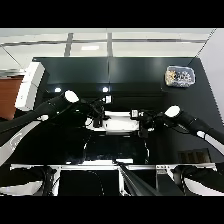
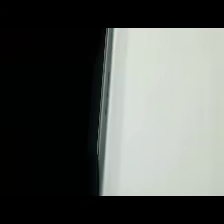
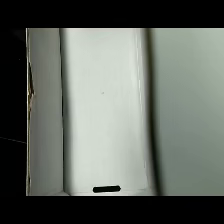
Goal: Fold the box and place the chain.
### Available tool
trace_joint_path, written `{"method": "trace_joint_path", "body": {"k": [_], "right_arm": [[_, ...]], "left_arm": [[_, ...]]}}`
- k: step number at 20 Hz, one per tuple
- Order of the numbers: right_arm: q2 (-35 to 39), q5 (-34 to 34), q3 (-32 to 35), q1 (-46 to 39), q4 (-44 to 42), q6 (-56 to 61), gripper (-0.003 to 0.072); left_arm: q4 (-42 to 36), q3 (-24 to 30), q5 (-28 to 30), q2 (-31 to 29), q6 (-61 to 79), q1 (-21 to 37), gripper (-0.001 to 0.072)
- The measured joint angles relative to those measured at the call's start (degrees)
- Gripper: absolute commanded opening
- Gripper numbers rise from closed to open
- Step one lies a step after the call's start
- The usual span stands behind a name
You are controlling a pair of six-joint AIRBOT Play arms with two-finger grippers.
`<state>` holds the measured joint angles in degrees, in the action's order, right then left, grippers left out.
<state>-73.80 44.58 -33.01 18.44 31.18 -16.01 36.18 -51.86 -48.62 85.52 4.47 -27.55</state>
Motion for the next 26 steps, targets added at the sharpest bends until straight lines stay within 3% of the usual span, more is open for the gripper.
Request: {"method": "trace_joint_path", "body": {"k": [10,11,13,14,15,16,18,19,20,26], "right_arm": [[0.0,0.2,0.1,-1.0,1.5,2.6,0.0698],[0.0,0.2,0.1,-1.2,1.3,2.7,0.0657],[0.0,0.2,0.1,-1.5,1.1,2.8,0.0652],[0.0,0.2,0.1,-1.6,1.0,2.8,0.0619],[0.0,0.1,0.1,-1.6,0.9,2.8,0.0457],[0.0,0.1,0.1,-1.7,0.7,3.0,0.0423],[0.0,0.2,0.1,-1.7,0.7,2.9,0.0423],[0.0,0.2,0.1,-1.7,0.7,2.9,0.0423],[0.0,0.4,0.1,-1.7,0.7,2.8,0.0423],[0.0,0.2,0.1,-1.7,0.6,2.9,0.0423]], "left_arm": [[0.0,0.0,0.2,0.0,-0.1,0.0,0.0025],[-0.1,0.0,0.2,0.0,-0.1,0.0,0.0025],[-0.1,0.0,0.2,0.0,-0.1,0.0,0.0025],[-0.1,0.0,0.2,0.0,-0.1,0.0,0.0025],[-0.1,0.0,0.2,0.0,-0.1,0.0,0.0029],[0.0,0.0,0.2,0.0,0.0,0.0,0.0112],[0.3,0.1,0.5,0.0,-0.1,0.0,0.053],[0.2,0.1,0.5,-0.3,-0.4,0.2,0.0658],[0.2,0.0,0.3,-0.8,-0.9,0.4,0.072],[8.4,0.0,-4.7,-10.0,-17.9,4.5,0.0715]]}}
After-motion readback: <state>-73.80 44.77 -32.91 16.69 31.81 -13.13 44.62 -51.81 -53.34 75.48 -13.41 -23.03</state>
